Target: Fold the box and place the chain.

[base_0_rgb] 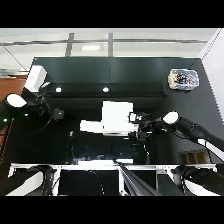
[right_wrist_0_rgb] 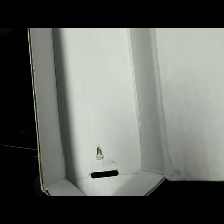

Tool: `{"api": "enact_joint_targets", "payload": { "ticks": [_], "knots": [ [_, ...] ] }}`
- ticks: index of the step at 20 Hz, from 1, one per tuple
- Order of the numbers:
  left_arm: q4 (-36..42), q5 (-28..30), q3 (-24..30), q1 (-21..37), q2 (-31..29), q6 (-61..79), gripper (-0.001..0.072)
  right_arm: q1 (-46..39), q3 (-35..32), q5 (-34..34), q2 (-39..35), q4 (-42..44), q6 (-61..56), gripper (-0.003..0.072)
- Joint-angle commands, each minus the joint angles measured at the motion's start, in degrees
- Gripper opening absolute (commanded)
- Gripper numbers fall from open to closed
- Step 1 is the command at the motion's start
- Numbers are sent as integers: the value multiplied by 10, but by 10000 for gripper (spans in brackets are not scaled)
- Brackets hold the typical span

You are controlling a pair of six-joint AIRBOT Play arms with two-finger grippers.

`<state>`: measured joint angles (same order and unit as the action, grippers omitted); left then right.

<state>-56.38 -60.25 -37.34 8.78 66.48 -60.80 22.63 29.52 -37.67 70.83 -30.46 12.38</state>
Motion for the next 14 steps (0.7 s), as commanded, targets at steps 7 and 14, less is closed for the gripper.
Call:
{"api": "enact_joint_targets", "payload": {
  "ticks": [7, 14],
  "knots": [
    [204, -70, 29, -36, 162, -18, 24, 0, 0, -1, 0, 0, 0, 230],
    [219, -55, -11, -142, 190, 66, 24, 0, 0, -1, 0, 0, 0, 230]
  ]
}}
